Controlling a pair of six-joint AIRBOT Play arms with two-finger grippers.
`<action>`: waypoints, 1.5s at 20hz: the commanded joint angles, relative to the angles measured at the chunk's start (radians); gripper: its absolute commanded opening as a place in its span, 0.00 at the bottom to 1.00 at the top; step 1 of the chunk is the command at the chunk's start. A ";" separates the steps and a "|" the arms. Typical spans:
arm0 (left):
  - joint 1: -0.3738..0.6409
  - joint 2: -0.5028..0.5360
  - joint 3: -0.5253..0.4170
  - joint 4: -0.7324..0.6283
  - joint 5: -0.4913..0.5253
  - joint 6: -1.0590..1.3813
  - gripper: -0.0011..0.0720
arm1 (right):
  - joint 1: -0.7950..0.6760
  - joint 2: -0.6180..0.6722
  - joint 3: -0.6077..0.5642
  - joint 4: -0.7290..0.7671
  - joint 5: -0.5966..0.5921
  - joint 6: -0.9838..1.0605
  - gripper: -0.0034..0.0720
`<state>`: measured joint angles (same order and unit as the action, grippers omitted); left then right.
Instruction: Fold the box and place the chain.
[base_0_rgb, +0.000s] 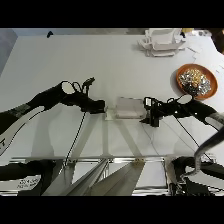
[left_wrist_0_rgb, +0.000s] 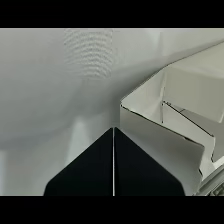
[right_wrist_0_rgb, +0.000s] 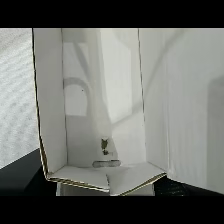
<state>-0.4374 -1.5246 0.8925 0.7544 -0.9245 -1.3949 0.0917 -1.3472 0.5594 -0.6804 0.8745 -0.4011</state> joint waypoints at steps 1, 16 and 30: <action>-0.001 -0.032 -0.003 -0.040 0.008 0.007 0.02 | 0.000 0.001 0.001 0.000 0.000 0.000 0.59; -0.105 0.064 -0.003 -0.126 0.021 0.067 0.03 | 0.000 0.001 0.001 0.000 0.000 0.000 0.59; -0.097 0.084 0.005 -0.066 0.012 0.020 0.50 | 0.000 0.001 0.001 0.000 0.000 0.000 0.59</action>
<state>-0.5449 -1.4445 0.8959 0.6525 -0.9073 -1.3437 0.0917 -1.3472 0.5594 -0.6807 0.8745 -0.4015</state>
